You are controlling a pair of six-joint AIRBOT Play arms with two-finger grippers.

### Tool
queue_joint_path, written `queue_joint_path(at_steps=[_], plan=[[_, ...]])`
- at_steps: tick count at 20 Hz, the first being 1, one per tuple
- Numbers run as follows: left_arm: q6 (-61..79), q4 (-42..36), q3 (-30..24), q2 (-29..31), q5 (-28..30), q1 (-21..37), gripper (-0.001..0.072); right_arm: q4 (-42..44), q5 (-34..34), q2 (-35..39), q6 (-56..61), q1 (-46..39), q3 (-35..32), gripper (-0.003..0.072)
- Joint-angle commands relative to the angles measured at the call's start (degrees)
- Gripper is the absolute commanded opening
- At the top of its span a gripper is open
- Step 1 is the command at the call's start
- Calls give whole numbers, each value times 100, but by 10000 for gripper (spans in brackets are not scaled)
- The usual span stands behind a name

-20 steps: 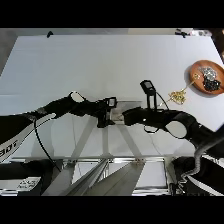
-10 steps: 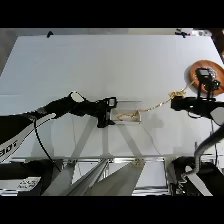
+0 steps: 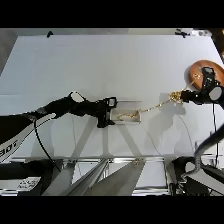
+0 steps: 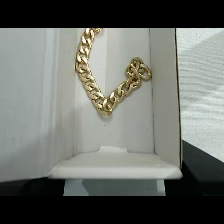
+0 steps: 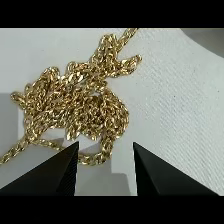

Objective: Fold the box and place the chain.

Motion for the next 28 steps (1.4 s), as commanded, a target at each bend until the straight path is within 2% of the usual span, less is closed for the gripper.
queue_joint_path(at_steps=[1, 5, 6, 9, 10, 11, 15, 19, 23, 25, 28], plan=[[2, 2, 0, 0, 0, -2, 276, 39, -205, -627, -131, 20, 225, 379], [2, 2, 0, 0, -2, -2, 276, 219, -382, -866, -341, 251, 225, 306], [2, 2, 0, 0, 0, -2, 276, 240, -387, -916, -339, 273, 225, 255], [0, 2, 0, 0, 0, -2, 276, 214, -378, -944, -341, 269, 227, 185], [2, 2, 0, 0, 0, -2, 276, 223, -363, -942, -341, 269, 227, 57], [2, 2, 0, 0, -2, -2, 276, 245, -295, -940, -341, 269, 247, 8], [2, 2, 0, 0, 0, -2, 276, 269, 234, -579, -341, 269, 343, 6], [0, 2, 0, 0, 0, -2, 276, 341, 754, 638, -343, 439, 343, 5], [2, 2, 0, 0, 0, -2, 276, 483, 1519, 1963, -341, 1075, 343, 5], [2, 2, 0, 0, 0, -2, 276, 595, 1991, 2426, -317, 1497, 341, 5], [2, 2, 0, 0, 0, -2, 276, 1204, 2516, 2841, -317, 2159, 341, 5]])
